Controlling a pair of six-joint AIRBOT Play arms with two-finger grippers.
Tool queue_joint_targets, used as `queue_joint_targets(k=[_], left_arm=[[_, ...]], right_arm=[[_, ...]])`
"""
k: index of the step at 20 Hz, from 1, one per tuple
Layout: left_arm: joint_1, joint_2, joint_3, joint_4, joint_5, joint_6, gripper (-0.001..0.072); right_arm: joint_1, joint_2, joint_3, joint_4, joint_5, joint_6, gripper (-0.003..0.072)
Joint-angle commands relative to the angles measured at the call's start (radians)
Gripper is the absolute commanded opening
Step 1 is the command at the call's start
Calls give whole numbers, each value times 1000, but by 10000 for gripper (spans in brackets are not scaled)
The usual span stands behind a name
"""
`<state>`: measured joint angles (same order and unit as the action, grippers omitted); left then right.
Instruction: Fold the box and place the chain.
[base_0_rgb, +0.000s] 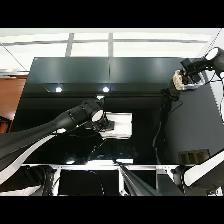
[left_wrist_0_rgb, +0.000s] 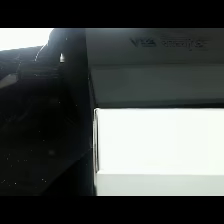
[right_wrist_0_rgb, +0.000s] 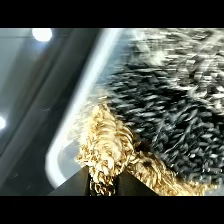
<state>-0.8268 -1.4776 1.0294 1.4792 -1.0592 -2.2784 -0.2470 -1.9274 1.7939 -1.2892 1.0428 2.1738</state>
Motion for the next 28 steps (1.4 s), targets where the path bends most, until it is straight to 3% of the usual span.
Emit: queue_joint_targets(k=[1,14,16,19,24,28], left_arm=[[0,0,0,0,2,0,28],[0,0,0,0,3,0,28],[0,0,0,0,3,0,28],[0,0,0,0,3,0,28],[0,0,0,0,3,0,28],[0,0,0,0,3,0,29]], right_arm=[[-16,75,1,10,-3,-77,11],[-35,464,1,93,20,-444,9],[-35,549,1,170,53,-620,9],[-35,677,1,217,118,-713,8],[-34,873,1,332,151,-750,8],[-18,960,0,427,295,-754,7]])
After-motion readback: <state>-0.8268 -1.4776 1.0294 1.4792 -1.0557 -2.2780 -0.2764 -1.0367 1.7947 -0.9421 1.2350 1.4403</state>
